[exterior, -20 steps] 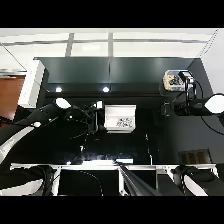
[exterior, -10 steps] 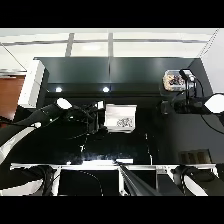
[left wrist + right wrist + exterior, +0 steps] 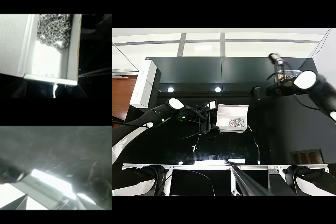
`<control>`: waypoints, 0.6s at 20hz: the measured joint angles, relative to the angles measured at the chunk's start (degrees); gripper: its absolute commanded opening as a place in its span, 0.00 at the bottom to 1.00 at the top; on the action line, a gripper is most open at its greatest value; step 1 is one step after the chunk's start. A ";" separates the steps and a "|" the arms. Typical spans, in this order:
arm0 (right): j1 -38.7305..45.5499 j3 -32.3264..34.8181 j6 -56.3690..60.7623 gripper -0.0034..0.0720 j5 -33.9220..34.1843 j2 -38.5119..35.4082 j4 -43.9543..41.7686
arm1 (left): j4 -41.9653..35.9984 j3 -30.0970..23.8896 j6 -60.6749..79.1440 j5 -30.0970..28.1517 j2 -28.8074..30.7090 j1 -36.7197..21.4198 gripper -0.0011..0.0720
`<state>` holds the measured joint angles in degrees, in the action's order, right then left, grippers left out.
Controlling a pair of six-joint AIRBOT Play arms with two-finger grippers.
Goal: Fold the box and place the chain.
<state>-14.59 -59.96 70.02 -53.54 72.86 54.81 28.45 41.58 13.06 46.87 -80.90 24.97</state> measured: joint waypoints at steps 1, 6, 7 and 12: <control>-0.61 -0.48 -2.89 0.99 -1.53 1.73 -1.53 | 0.00 0.00 0.00 0.00 0.00 0.00 0.41; -2.03 -2.91 -17.94 0.99 -10.69 5.01 -5.44 | 0.00 0.00 0.00 -0.07 0.00 0.00 0.41; -2.12 -3.43 -20.59 0.99 -12.76 5.22 -5.79 | 0.00 0.00 0.00 -0.07 0.00 0.00 0.41; -3.23 -4.66 -31.04 0.99 -18.62 5.40 -6.99 | 0.00 0.00 0.00 -0.11 0.00 0.00 0.41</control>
<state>-17.82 -64.62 38.98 -72.16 78.26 47.81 28.45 41.58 13.06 46.76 -80.90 24.97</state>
